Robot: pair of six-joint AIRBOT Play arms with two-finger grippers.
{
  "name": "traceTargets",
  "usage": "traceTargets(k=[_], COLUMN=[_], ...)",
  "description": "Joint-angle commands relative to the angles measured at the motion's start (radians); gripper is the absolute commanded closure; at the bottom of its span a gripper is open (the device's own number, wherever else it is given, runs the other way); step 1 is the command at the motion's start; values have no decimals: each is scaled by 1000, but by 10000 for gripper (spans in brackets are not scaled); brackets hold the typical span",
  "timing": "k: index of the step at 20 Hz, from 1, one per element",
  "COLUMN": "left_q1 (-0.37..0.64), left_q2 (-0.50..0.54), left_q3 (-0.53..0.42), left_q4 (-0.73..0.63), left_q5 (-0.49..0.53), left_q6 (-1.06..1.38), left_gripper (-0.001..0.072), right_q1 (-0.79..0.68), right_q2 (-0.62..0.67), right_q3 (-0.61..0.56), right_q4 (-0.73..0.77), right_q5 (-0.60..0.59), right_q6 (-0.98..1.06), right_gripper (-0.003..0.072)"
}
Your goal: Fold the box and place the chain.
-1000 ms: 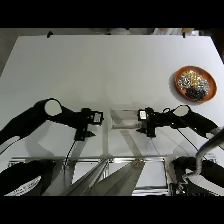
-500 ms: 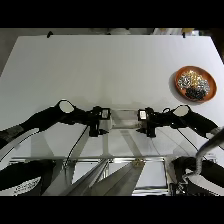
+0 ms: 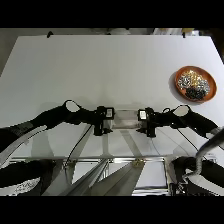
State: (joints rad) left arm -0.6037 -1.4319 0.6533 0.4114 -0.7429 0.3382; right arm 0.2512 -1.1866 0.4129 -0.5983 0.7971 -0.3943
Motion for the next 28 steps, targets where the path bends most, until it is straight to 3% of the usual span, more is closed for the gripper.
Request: traceTargets(k=[1,5,6,7,8,9,11,28], left_q1=[-15,-17,-17,-17,-17,-17,-17,-17], left_q2=[-17,-18,-18,-18,-18,-18,-18,-18], left_q3=[4,4,4,4,4,4,4,4], left_q4=[-22,-22,-23,-22,-22,-22,-22,-22], left_q5=[11,11,11,11,10,11,10,-2], left_q6=[6,6,6,6,6,6,4,-31], left_gripper=[13,19,51,218,339,403,440,438], right_q1=[0,0,0,0,0,0,0,1], right_q2=[1,1,1,1,1,1,1,2], right_q3=[0,0,0,0,0,0,0,0], right_q4=[0,0,0,0,0,0,0,-3], right_q5=[0,0,0,0,0,0,0,1], right_q6=[0,0,0,0,0,0,0,5], right_gripper=[289,289,289,289,289,289,289,278])
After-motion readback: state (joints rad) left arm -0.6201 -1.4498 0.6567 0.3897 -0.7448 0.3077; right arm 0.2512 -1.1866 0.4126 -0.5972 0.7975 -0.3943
